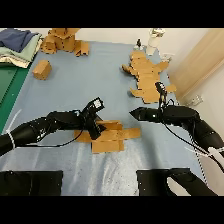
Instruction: Fold the box.
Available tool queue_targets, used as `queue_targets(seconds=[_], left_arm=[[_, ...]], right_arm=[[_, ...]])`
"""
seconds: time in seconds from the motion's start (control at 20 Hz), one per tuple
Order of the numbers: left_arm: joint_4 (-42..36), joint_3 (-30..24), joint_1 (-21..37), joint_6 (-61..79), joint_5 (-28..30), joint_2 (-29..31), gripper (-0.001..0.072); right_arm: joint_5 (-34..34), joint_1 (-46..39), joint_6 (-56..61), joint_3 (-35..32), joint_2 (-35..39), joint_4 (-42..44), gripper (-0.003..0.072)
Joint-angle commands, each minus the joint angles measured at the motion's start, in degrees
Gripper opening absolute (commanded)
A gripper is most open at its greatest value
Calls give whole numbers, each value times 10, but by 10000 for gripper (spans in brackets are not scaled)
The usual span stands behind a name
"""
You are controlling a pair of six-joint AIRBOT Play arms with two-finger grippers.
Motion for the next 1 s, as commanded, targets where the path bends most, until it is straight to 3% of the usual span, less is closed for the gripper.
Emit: queue_targets(seconds=[0.0, 0.1, 0.15, 0.2, 0.4, 0.45, 0.5, 0.7, 0.95], left_arm=[[36, 18, 0, -7, 28, -1, 436], [47, 25, 0, -8, 30, -1, 411], [53, 28, 0, -12, 30, -1, 247], [61, 30, 0, -17, 30, -1, 170], [83, 30, 0, -27, 38, -1, 168], [83, 30, 0, -27, 41, -2, 42], [83, 30, 0, -27, 42, -5, 15], [83, 30, 0, -28, 45, -8, 14], [68, 32, -17, 2, 143, 9, 14]], right_arm=[[-15, 0, 0, 0, 0, -17, 2], [-18, 0, 0, 0, 0, -21, 2], [-20, 0, 0, 0, 0, -21, 3], [-20, 0, 0, 0, 0, -21, 3], [-19, 0, 0, 0, 0, -23, 2], [-19, 0, 0, 0, 0, -23, 3], [-19, 0, 0, 0, 0, -23, 3], [-19, 0, 0, 0, 0, -23, 3], [-17, 0, 0, 0, 0, -23, 2]])
